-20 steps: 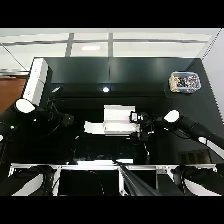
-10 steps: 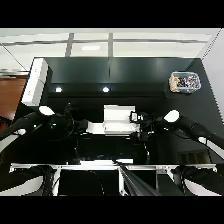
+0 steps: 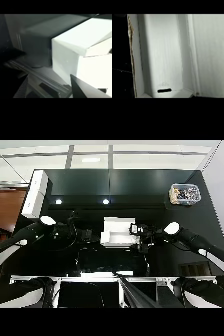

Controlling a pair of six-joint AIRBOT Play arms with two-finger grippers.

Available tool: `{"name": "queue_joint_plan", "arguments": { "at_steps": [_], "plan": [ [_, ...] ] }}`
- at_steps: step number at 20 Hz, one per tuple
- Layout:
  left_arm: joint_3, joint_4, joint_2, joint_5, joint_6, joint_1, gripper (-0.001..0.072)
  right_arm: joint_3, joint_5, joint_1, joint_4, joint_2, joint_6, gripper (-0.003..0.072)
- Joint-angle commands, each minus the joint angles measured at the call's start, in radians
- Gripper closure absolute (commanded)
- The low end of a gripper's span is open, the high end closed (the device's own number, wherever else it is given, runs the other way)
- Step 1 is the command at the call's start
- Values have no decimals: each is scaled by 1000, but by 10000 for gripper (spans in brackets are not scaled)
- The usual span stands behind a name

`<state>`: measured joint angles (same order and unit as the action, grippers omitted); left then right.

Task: Fold the box and place the chain.

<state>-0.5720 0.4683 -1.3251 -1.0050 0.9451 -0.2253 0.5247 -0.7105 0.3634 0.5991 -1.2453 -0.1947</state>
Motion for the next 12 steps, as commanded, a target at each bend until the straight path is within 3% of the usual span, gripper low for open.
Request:
{"name": "queue_joint_plan", "arguments": {
  "at_steps": [1, 7, 12],
  "plan": [
    [-39, -10, 6, -37, -14, 9, 129, -1, 0, 0, 0, -1, 0, 529],
    [-92, -34, 6, 13, 23, -86, 133, -1, 0, 0, 0, -1, 0, 529],
    [-172, 119, 7, 40, 278, -174, 174, -1, 0, 0, 0, -1, 0, 529]
  ]
}}
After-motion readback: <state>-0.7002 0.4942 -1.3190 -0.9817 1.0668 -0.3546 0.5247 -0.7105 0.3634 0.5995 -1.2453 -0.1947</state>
